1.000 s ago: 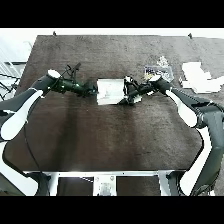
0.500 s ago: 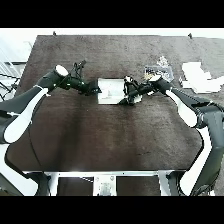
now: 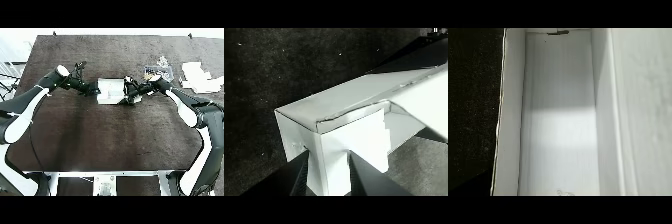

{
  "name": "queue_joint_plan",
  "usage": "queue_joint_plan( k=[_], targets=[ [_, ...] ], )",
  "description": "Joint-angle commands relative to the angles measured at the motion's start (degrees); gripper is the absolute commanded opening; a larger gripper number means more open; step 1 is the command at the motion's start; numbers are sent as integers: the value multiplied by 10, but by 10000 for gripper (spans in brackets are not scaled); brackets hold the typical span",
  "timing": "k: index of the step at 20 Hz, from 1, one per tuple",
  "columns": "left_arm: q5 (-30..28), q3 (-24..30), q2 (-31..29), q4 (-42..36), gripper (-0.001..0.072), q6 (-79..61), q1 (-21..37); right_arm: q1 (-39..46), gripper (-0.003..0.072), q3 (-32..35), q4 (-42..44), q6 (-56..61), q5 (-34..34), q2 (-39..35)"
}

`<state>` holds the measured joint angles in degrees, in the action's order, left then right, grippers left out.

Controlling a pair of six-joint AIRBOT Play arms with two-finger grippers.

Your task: Fold the box and place the chain.

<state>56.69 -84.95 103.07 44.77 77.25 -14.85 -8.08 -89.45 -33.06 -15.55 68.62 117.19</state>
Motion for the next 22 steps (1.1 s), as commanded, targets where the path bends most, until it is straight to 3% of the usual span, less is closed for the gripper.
queue_joint_plan(
  k=[1, 4, 9, 22],
  targets=[
    [-1, -9, 0, 42, 322, 21, -10, 0, 573, 0, 0, 0, 0, 0],
    [-2, -33, 0, 128, 322, 78, -36, 0, 573, 0, 0, 0, 0, 0],
    [-5, -53, 0, 196, 322, 130, -57, 0, 573, 0, 0, 0, 0, 0],
    [-11, -54, 0, 275, 322, 201, -90, 0, 573, 0, 0, 0, 0, 0]
  ],
)
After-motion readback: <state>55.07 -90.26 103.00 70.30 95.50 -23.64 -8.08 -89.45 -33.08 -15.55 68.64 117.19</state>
